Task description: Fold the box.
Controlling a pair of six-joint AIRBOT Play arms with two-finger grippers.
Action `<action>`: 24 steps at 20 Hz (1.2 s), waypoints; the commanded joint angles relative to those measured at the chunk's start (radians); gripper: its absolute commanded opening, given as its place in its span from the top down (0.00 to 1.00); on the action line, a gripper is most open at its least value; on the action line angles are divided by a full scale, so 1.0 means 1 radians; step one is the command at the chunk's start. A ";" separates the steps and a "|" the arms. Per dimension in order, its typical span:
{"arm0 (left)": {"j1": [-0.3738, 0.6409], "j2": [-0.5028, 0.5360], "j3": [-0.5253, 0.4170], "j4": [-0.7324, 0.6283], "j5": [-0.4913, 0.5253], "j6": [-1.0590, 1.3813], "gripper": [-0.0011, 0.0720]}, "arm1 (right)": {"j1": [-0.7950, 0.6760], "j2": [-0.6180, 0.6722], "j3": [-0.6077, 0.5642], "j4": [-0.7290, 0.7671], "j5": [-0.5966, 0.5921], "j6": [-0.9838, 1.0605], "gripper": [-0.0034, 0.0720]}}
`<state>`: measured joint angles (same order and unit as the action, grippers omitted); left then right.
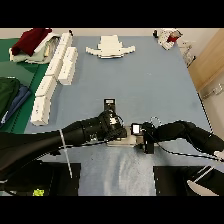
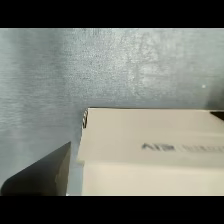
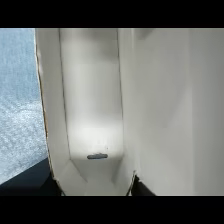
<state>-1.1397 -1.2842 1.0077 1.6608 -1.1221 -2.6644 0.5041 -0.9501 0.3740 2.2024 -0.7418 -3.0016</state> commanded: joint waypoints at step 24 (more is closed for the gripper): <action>0.640 0.533 -0.369 -0.700 0.121 2.192 0.04 | 0.001 0.000 0.001 0.000 0.000 0.000 0.34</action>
<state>-0.6594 -0.7967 0.7582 1.1702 -1.1355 -0.8837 0.5041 -0.9501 0.3740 2.2028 -0.7418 -3.0013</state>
